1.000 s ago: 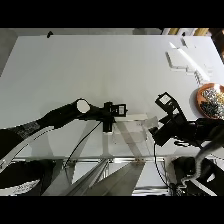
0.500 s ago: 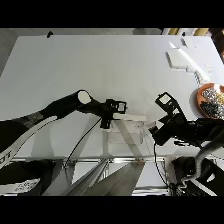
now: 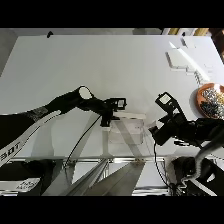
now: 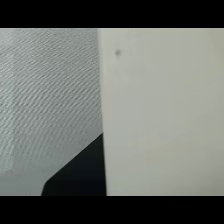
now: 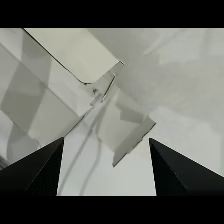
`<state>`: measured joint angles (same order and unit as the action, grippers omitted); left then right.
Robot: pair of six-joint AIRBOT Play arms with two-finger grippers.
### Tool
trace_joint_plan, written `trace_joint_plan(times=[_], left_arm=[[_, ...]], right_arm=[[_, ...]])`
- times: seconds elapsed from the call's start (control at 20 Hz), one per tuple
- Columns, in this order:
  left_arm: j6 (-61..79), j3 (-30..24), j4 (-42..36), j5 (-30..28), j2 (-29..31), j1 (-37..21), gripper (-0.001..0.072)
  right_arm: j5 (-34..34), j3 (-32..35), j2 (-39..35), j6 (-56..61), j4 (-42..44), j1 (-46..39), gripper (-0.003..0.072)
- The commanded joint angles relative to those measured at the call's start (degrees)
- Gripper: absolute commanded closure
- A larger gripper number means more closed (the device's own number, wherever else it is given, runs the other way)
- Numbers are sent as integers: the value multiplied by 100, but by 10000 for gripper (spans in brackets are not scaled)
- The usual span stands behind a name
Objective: Fold the box and place the chain.
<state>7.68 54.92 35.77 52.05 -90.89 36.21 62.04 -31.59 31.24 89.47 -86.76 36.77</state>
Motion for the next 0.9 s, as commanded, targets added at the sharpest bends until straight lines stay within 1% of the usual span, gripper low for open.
trace_joint_plan(times=[0.0, 0.1, 0.5, 0.65, 0.75, 0.85], left_arm=[[-15, 7, 24, -140, -72, -4, 708], [-15, 7, 24, -243, -70, -4, 708], [-17, 7, 31, -280, -59, -4, 707], [-55, 7, 28, -474, 105, 2, 708], [-352, 7, 59, -629, 223, 2, 708], [-715, 7, 258, -638, 275, 11, 709]], right_arm=[[0, -2, -4, 2, -2, 7, 110], [0, -2, -4, 2, -2, 7, 110], [0, -2, -2, 0, -2, 4, 110], [4, -2, -4, 0, -2, 7, 110], [4, -2, -4, 2, -2, 7, 110], [4, 0, -4, 0, -2, 7, 110]])
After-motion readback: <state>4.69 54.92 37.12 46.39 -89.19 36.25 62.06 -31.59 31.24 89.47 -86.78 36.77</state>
